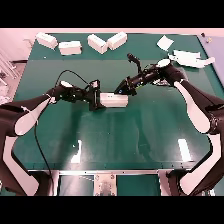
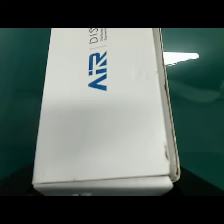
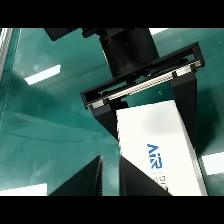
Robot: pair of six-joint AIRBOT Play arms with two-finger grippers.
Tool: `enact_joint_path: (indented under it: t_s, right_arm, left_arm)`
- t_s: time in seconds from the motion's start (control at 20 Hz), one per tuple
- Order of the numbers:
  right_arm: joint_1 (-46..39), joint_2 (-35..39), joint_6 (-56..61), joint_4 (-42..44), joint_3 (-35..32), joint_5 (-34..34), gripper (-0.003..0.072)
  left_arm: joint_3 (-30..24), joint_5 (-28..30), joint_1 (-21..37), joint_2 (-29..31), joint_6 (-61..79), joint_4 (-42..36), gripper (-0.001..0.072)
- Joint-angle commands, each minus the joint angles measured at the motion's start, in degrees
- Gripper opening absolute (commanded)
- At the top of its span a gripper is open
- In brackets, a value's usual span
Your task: Fold the box and place the chain.
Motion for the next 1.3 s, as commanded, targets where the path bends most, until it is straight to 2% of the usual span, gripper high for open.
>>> enact_joint_path:
  t_s: [0.0,0.05,0.1,0.35,0.65,1.05,1.25]
  right_arm:
    - [0.02,-0.07,-0.11,-0.17,-1.60,-3.15,0.0084]
    - [0.13,-0.07,-0.81,-0.28,-2.64,-4.28,0.0019]
    - [0.26,-0.07,-1.46,-0.28,-3.69,-5.57,0.0013]
    - [1.95,-0.07,-3.72,-0.59,-6.84,-8.15,0.0011]
    - [4.90,-0.07,-2.45,-6.84,-10.84,-12.37,0.0010]
    - [5.97,-0.26,5.79,-15.47,-11.15,-16.11,0.0010]
    - [5.95,-0.04,5.55,-15.21,-11.39,-16.24,0.0011]
  left_arm:
    - [0.00,-0.13,-0.02,0.00,0.11,0.09,0.0580]
    - [0.00,-0.13,-0.02,0.00,0.11,0.09,0.0580]
    - [0.00,-0.13,-0.02,0.00,0.11,0.09,0.0580]
    - [0.00,-0.11,-0.02,0.00,0.11,0.09,0.0580]
    - [0.00,-0.11,-0.02,0.00,0.11,0.09,0.0580]
    - [0.00,-0.13,-0.02,0.00,0.11,0.09,0.0580]
    - [0.00,-0.11,-0.02,0.00,0.11,0.09,0.0580]
